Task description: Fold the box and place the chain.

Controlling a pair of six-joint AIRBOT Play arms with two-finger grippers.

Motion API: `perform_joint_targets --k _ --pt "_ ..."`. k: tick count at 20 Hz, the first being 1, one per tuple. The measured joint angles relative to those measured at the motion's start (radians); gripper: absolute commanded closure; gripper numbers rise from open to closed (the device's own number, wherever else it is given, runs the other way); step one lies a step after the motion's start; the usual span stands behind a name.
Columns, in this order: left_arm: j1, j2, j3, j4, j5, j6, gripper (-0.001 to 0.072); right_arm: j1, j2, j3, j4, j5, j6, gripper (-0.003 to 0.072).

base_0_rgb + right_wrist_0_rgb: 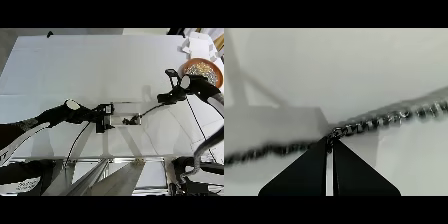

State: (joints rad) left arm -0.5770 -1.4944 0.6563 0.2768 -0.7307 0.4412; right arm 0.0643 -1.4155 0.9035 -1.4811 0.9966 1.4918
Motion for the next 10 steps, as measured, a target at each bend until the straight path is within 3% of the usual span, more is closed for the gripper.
perform_joint_targets --k 6,10 --pt "0.000 0.000 0.000 0.000 0.000 0.000 0.0390 -0.001 0.207 0.002 0.018 0.041 -0.024 0.0671" --pt "0.000 0.000 0.000 0.000 0.000 0.000 0.0390 -0.001 0.376 0.002 0.122 0.110 -0.095 0.0670"
